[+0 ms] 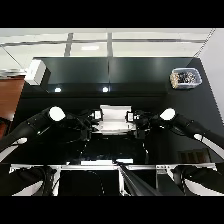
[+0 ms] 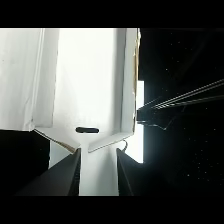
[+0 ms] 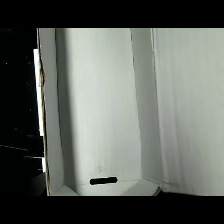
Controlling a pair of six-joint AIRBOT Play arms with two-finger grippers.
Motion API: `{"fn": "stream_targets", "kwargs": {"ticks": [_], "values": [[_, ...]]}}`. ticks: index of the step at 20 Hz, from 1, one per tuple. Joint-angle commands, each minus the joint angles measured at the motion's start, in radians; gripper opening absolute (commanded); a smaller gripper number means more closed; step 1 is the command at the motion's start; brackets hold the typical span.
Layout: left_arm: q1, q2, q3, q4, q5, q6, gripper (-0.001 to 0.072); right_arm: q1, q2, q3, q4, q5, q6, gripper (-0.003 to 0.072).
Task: Fold the box and place the chain.
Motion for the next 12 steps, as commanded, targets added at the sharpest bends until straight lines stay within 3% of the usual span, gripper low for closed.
{"fn": "stream_targets", "kwargs": {"ticks": [1,12], "values": [[-0.004,-0.001,0.001,-0.002,0.016,-0.007,0.0274,0.001,-0.001,0.000,0.000,0.001,0.000,0.0306],[0.003,-0.001,0.001,0.070,-0.004,-0.078,0.0274,0.001,-0.001,0.000,0.000,0.001,-0.001,0.0306]]}}
